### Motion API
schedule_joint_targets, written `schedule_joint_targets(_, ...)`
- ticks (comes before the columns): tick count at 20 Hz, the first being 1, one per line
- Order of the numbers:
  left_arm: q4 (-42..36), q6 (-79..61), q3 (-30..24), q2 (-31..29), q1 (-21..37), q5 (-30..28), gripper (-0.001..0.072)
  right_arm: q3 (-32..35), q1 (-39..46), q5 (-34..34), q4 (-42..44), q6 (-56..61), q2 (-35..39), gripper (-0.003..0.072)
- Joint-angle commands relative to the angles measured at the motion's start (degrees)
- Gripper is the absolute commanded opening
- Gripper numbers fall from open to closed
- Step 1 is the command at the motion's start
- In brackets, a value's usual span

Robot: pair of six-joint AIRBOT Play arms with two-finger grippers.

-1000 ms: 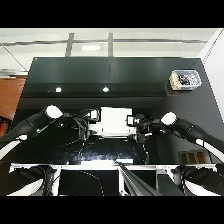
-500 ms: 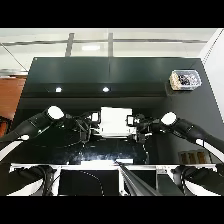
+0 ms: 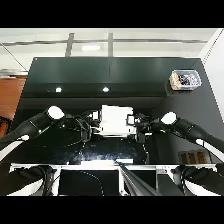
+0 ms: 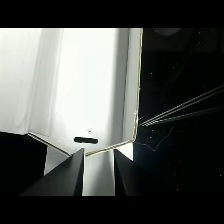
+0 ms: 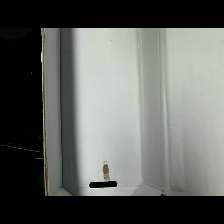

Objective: Fold the box and place the chain.

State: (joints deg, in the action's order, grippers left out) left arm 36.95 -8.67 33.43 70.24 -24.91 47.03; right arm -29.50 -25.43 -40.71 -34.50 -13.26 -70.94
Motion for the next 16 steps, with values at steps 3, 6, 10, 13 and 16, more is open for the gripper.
schedule_joint_targets(3, 0.2, 0.1, 0.0, 0.0, 0.0, -0.4, 0.0226, 0.0, -0.1, -0.2, -0.1, 0.0, 0.0, 0.0469)
schedule_joint_targets(6, 3.3, 0.7, 0.1, -0.2, 0.2, -0.5, 0.0225, 0.0, -0.1, -0.2, -0.1, 0.0, 0.0, 0.0469)
schedule_joint_targets(10, 5.6, 4.6, 0.9, -0.6, 2.4, -0.3, 0.0229, 0.0, -0.1, -0.2, 0.0, 0.0, 0.0, 0.0469)
schedule_joint_targets(13, 5.6, 4.3, 0.9, -0.5, 2.3, -0.5, 0.0240, 0.0, -0.1, -0.2, 0.0, 0.0, 0.0, 0.0469)
schedule_joint_targets(16, 5.1, 4.1, 0.9, -0.5, 2.0, -0.5, 0.0244, 0.0, -0.1, -0.2, 0.0, 0.0, 0.0, 0.0469)
